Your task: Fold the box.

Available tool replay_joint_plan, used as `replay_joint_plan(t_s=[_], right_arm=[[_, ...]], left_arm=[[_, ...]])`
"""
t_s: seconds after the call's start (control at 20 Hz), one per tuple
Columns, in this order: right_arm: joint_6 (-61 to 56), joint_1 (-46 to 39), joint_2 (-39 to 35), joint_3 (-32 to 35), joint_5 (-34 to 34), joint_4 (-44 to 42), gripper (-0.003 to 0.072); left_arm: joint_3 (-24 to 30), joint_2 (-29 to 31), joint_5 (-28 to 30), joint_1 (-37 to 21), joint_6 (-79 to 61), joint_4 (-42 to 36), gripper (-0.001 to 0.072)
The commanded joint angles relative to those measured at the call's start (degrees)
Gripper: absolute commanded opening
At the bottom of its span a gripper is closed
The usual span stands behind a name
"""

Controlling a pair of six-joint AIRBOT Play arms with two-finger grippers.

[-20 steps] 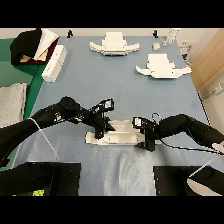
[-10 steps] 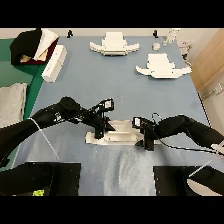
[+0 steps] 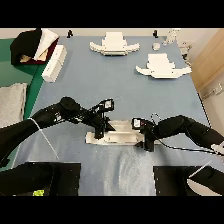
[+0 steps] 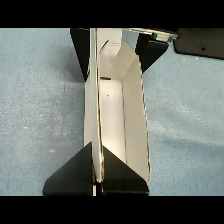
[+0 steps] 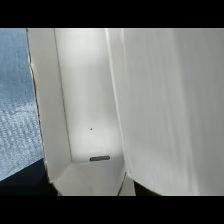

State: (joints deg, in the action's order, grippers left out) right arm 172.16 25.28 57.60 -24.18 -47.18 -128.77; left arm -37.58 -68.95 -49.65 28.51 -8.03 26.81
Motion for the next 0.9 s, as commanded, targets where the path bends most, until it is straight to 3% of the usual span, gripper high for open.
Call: replay_joint_plan(t_s=[0.0,0.5,0.7,0.75,0.85], right_arm=[[0.00,0.04,-1.07,-0.02,-1.22,0.17,0.0610],[0.00,0.09,-0.42,0.85,0.90,0.39,0.0609],[-0.02,0.09,-0.39,1.36,0.85,0.44,0.0568],[0.00,0.09,-0.42,1.53,0.81,0.42,0.0509],[0.00,0.07,-0.44,1.53,0.90,0.42,0.0507]], left_arm=[[-0.02,-0.02,0.04,0.00,-0.02,0.02,0.0014],[-0.02,-0.02,0.02,0.02,0.00,0.02,0.0013],[-0.02,-0.02,0.04,0.02,0.00,0.02,0.0014],[-0.02,-0.02,0.04,0.00,-0.02,0.02,0.0014],[-0.02,-0.02,0.04,0.02,0.00,0.00,0.0014]])
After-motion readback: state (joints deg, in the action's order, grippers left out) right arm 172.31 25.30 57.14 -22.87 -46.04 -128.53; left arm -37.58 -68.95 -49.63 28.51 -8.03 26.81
